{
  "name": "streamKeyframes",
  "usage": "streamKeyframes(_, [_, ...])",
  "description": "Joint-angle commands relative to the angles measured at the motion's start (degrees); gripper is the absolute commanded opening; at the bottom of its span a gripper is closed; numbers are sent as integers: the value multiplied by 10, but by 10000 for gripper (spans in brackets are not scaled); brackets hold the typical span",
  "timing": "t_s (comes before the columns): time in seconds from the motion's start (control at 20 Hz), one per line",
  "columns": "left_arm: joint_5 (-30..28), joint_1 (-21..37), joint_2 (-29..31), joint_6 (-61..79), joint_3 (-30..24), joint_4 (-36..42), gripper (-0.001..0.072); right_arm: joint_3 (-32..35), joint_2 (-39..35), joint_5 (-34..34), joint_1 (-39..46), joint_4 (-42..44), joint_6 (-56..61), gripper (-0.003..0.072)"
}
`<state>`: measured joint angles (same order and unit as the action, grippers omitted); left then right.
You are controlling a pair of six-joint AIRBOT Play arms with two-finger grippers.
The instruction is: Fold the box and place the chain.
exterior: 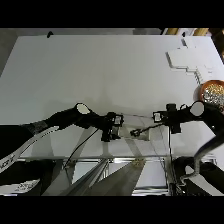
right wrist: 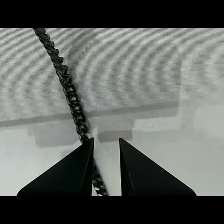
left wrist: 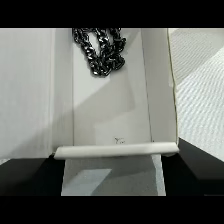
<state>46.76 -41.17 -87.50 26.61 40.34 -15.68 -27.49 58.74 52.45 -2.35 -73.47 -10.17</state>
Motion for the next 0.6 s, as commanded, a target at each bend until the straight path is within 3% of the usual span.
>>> streamKeyframes(0.0, [0, 0, 0, 0, 0, 0, 210, 3, 1, 9, 0, 4, -6, 181])
streamKeyframes(0.55, [0, 0, 0, 0, 0, 0, 210, 7, -26, 39, 0, 3, -2, 180])
